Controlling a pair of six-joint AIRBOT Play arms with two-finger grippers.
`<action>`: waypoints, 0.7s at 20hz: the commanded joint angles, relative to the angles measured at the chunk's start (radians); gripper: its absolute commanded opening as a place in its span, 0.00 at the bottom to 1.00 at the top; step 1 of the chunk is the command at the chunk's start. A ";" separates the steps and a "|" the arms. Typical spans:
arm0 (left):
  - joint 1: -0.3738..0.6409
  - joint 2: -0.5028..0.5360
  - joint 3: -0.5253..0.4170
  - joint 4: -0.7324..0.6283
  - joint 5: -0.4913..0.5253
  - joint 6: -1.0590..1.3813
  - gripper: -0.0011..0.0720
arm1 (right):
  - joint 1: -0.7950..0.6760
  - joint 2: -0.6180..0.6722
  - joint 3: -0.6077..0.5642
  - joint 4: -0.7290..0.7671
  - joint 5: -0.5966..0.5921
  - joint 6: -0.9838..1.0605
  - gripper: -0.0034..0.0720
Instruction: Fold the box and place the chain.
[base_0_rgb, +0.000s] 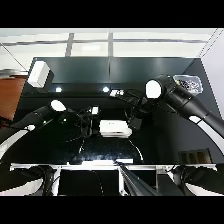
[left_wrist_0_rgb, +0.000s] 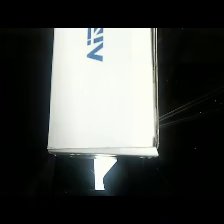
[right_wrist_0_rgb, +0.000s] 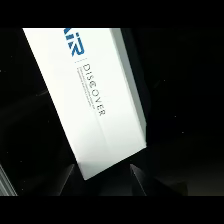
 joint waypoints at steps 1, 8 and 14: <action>0.000 0.000 0.000 0.000 0.001 0.000 0.61 | -0.001 0.014 0.000 0.020 -0.030 -0.011 0.61; 0.000 0.000 0.000 0.000 0.000 0.000 0.61 | -0.039 0.019 0.000 0.115 -0.026 -0.007 0.32; 0.000 0.000 0.000 0.000 0.001 0.000 0.61 | -0.255 0.126 -0.090 0.274 -0.092 0.274 0.08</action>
